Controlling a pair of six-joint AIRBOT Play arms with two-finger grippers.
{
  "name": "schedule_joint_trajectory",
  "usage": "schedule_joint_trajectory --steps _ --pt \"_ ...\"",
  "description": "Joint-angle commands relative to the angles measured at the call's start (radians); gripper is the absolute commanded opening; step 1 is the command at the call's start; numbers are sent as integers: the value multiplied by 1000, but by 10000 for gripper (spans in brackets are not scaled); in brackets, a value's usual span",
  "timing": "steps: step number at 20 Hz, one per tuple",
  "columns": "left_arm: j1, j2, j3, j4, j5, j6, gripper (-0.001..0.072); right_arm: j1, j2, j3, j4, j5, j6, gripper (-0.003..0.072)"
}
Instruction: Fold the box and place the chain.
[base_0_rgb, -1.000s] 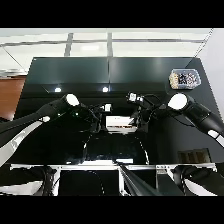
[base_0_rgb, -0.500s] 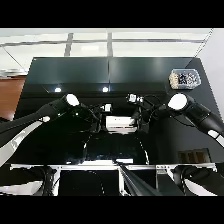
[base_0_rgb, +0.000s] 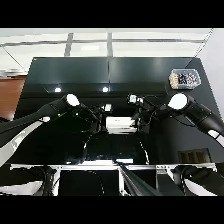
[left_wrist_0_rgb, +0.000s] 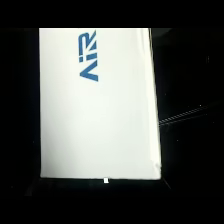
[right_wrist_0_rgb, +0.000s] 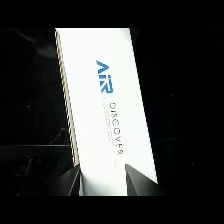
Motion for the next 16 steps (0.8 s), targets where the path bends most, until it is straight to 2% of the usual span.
schedule_joint_trajectory --steps 1,6,11,16 --pt "0 0 1 -1 2 -1 468 0 0 0 3 4 3 328" --pt "0 0 1 -1 2 -1 468 1 0 -1 -4 10 25 328" --pt "0 0 1 -1 2 -1 468 1 -1 -5 -71 8 25 327" --pt "0 0 1 -1 3 -1 467 0 1 -20 -59 8 30 328"
